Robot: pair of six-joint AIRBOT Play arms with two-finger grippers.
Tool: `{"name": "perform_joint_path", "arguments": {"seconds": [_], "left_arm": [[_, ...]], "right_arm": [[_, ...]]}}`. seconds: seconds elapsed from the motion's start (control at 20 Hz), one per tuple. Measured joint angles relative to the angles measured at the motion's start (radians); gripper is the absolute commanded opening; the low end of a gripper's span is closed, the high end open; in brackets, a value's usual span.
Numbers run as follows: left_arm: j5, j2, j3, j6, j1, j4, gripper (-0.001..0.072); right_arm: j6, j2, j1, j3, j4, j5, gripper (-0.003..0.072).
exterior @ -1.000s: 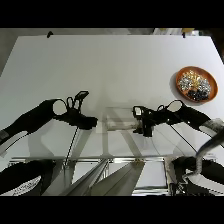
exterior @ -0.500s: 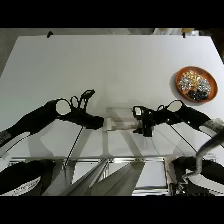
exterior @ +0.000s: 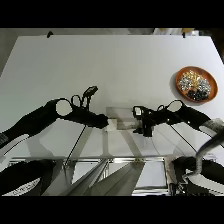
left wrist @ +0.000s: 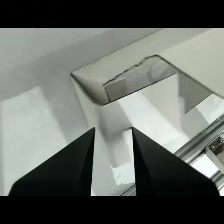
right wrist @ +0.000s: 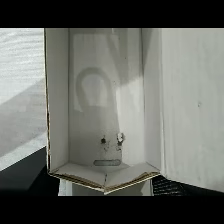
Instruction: Fold the box and place the chain.
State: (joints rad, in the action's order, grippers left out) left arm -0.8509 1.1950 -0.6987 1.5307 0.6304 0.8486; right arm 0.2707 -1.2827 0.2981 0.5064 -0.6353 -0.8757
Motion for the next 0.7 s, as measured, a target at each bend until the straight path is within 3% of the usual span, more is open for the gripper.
{"name": "perform_joint_path", "arguments": {"seconds": [0.45, 0.7], "left_arm": [[0.044, 0.012, -0.008, 0.029, 0.057, 0.007, 0.0299], [0.044, 0.035, -0.045, 0.148, 0.098, 0.095, 0.0299]], "right_arm": [[0.0, 0.0, 0.0, 0.0, 0.0, 0.0, 0.0408], [0.001, 0.0, 0.0, 0.0, 0.0, 0.0, 0.0408]]}}
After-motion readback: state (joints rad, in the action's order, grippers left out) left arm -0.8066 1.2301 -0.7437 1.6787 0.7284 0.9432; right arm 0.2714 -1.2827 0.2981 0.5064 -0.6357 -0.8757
